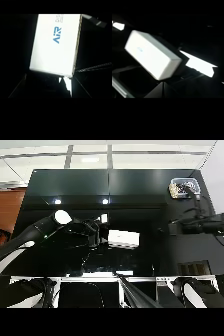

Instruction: Fold the box and place the chain.

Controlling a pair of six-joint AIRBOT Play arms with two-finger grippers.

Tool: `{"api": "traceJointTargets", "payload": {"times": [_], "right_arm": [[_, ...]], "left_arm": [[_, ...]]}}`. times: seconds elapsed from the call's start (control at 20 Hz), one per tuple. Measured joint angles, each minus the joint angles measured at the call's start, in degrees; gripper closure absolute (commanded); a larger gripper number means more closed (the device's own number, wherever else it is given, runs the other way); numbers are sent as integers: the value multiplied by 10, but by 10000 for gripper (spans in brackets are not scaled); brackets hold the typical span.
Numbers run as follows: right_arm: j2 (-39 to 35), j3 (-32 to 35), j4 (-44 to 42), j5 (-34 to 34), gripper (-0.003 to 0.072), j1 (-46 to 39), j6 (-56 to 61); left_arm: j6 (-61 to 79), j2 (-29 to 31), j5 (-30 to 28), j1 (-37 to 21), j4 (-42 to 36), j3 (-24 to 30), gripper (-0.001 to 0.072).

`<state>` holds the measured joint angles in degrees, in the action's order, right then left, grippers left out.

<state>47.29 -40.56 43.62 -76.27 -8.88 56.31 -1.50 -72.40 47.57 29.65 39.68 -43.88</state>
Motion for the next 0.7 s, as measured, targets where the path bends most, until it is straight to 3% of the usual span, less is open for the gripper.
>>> {"api": "traceJointTargets", "payload": {"times": [0.2, 0.5, 0.7], "right_arm": [[-30, 20, 17, 22, 665, -42, 5], [-39, 38, 13, 54, 665, -55, 7], [-40, 39, 12, 60, 665, -57, 5]], "left_arm": [[-82, 1, 26, 27, 14, -56, -2], [-129, -113, 35, 93, 21, -176, -2], [-146, -158, 50, 109, 21, -209, -2]]}}
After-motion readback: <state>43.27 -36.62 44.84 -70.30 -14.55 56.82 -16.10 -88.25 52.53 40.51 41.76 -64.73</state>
